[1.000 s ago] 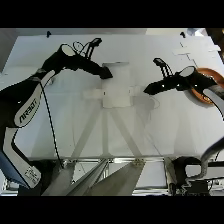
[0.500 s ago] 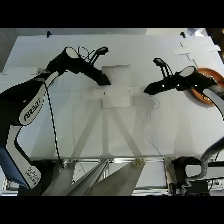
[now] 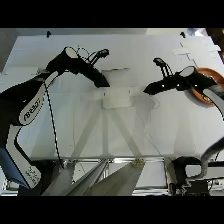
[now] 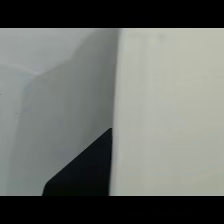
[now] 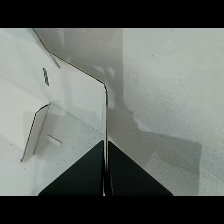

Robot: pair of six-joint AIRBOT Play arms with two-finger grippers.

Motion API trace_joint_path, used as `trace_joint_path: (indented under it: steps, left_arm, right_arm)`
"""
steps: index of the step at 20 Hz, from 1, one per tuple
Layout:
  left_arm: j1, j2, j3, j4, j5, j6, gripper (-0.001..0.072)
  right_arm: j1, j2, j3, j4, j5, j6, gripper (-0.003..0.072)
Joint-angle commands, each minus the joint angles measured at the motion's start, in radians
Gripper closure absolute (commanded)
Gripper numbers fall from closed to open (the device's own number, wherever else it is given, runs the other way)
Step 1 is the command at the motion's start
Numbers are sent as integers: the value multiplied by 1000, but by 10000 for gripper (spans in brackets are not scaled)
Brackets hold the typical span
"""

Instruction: Fold the box and place the chain.

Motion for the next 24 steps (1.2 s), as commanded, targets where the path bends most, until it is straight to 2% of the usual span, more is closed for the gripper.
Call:
trace_joint_path:
  steps: [1,21,22,23,24]
  left_arm:
    - [4,0,1,4,-14,13,701]
    - [-2,1,1,3,-11,12,698]
    - [-2,1,1,2,-14,11,700]
    - [-1,3,1,-1,-24,11,703]
    - [-1,8,1,-1,-34,11,703]
  right_arm:
    - [0,0,0,-1,2,1,675]
    - [1,-1,0,-1,-5,0,668]
    - [0,0,0,0,-18,0,552]
    - [0,2,0,-1,-21,1,348]
    - [0,6,1,-2,-21,0,191]
